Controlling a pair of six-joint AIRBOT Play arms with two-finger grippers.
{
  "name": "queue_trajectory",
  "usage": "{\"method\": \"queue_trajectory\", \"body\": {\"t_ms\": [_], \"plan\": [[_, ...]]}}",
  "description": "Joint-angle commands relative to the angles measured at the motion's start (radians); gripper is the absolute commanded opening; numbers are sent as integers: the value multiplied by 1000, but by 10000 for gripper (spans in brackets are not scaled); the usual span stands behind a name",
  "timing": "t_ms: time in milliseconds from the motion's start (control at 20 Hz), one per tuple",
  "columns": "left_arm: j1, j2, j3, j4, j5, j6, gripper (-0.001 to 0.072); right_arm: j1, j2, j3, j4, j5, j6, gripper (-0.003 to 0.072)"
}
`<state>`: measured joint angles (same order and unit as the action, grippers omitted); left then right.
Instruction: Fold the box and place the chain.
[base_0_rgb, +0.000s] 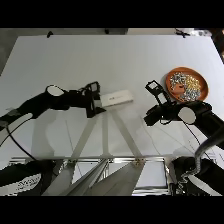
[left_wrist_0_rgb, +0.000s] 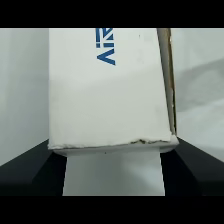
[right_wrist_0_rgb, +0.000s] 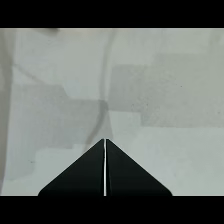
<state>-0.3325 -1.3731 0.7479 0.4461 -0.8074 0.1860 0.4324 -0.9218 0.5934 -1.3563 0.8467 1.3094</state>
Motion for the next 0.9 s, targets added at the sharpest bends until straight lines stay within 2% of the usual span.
{"method": "queue_trajectory", "body": {"t_ms": [0, 100, 200, 300, 450, 600, 750, 800, 850], "plan": [[159, 103, 1, 254, 18, -354, 4, 1, -1, -1, -2, 2, 0, 13], [281, 143, 1, 454, -2, -569, 4, 1, -1, -1, -1, 0, 0, 13], [415, 167, 1, 595, -47, -728, 4, 1, -1, -1, -1, 0, 0, 13], [563, 174, 0, 603, -66, -829, 4, 1, -1, -1, 2, 3, 0, 13], [742, 173, 0, 599, -125, -846, 4, 1, -1, 0, 2, 2, 0, 13], [835, 173, 0, 613, -188, -849, 4, 1, -1, 0, 2, 2, 0, 13], [843, 172, 0, 673, -272, -849, 19, 1, -1, 0, 2, 2, 0, 13], [843, 172, 0, 694, -301, -849, 91, 1, -1, 0, 2, 2, 0, 13], [843, 172, 0, 705, -322, -850, 293, 1, -1, -1, 2, 2, 0, 13]]}}
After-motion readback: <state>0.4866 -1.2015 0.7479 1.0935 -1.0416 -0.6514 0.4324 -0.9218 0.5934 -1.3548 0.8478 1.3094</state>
